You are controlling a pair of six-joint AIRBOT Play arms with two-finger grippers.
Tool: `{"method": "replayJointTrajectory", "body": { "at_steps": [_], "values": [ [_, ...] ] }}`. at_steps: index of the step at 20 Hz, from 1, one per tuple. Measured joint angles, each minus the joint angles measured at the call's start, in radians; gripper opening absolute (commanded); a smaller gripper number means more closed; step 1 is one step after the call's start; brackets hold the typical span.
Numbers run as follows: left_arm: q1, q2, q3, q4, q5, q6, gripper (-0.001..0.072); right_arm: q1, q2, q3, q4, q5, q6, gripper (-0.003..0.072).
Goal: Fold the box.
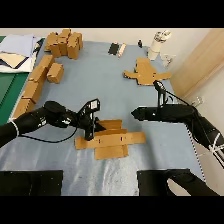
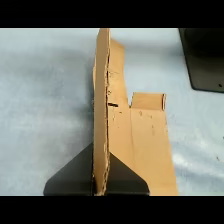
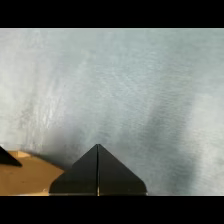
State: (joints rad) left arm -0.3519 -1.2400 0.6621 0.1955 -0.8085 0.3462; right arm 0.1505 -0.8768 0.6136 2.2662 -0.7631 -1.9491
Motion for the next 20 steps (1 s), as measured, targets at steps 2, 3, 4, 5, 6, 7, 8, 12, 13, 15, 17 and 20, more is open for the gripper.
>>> {"method": "replayJointTrajectory", "body": {
  "at_steps": [2,3,4,5,6,7,8,12,13,15,17,20],
  "values": [
    [-0.008,0.006,-0.034,-0.019,0.023,0.038,0.0011,0.021,-0.021,-0.003,0.002,0.029,0.004,0.0003],
    [-0.011,0.007,-0.044,-0.019,0.029,0.05,0.0011,0.033,-0.031,-0.004,0.003,0.032,0.004,0.0003],
    [-0.012,0.008,-0.051,-0.016,0.031,0.058,0.0011,0.045,-0.04,-0.004,0.005,0.045,0.004,0.0002],
    [-0.013,0.01,-0.057,-0.015,0.038,0.063,0.0011,0.056,-0.048,-0.005,0.006,0.052,0.004,0.0003],
    [-0.014,0.01,-0.061,-0.01,0.039,0.068,0.0011,0.064,-0.053,-0.005,0.006,0.059,0.004,0.0003],
    [-0.015,0.011,-0.063,-0.006,0.039,0.069,0.0012,0.073,-0.057,-0.005,0.007,0.066,0.004,0.0003],
    [-0.016,0.011,-0.065,-0.002,0.04,0.067,0.0012,0.079,-0.06,-0.005,0.007,0.068,0.004,0.0003],
    [-0.039,0.014,-0.063,0.053,0.034,0.017,0.0012,0.089,-0.065,-0.005,0.007,0.08,0.004,0.0003],
    [-0.052,0.018,-0.058,0.079,0.042,-0.01,0.0012,0.09,-0.066,-0.005,0.008,0.082,0.004,0.0003],
    [-0.077,0.028,-0.045,0.131,0.077,-0.066,0.0012,0.092,-0.066,-0.005,0.008,0.082,0.004,0.0002],
    [-0.092,0.039,-0.033,0.17,0.119,-0.108,0.0012,0.092,-0.066,-0.005,0.008,0.084,0.004,0.0002],
    [-0.101,0.05,-0.024,0.205,0.139,-0.153,0.0011,0.092,-0.066,-0.005,0.008,0.084,0.004,0.0003]
  ]
}}
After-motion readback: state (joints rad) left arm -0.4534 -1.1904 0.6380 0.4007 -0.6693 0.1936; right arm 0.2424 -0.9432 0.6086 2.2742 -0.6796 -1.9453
